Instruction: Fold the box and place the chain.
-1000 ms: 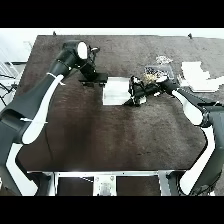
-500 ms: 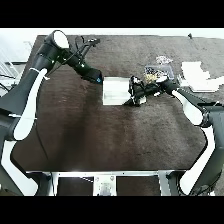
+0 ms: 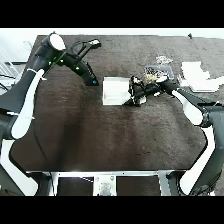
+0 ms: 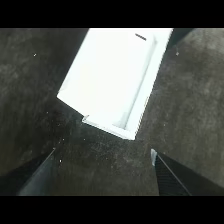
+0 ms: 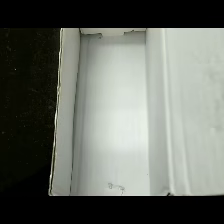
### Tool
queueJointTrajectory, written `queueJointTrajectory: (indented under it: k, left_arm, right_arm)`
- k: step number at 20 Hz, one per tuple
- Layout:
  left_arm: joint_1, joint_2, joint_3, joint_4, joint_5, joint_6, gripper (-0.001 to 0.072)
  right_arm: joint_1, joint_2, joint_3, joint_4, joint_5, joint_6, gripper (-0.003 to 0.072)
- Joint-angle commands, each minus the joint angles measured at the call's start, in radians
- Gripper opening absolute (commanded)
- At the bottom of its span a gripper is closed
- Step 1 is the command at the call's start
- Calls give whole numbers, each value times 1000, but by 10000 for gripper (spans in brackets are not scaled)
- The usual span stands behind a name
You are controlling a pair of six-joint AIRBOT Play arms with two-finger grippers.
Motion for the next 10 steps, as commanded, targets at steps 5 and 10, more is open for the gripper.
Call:
queueJointTrajectory:
  k: [5, 10]
  left_arm:
    - [107, -1, -278, -254, 73, 534, 715]
    - [101, -1, -319, -275, 161, 665, 714]
  right_arm:
    - [0, 0, 0, 0, 0, 0, 435]
    - [0, 0, 0, 0, 0, 0, 435]
